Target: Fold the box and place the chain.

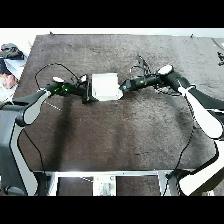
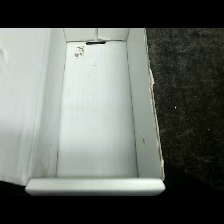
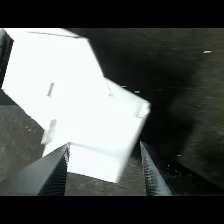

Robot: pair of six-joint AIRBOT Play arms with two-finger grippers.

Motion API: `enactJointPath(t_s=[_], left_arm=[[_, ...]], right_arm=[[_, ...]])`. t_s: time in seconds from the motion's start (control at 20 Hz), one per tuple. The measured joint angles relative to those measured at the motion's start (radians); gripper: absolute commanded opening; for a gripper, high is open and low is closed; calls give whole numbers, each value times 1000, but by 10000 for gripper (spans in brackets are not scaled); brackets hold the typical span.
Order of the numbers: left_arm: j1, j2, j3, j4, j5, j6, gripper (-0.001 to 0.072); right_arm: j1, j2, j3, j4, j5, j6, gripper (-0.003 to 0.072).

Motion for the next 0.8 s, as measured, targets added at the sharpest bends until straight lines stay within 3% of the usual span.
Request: enactJointPath(t_s=[0.55,0.8], left_arm=[[0,0,0,0,0,0,276],[0,0,0,0,0,0,276]], right_arm=[[59,-1,7,-42,-11,48,505],[111,-14,71,-175,-13,140,505]])
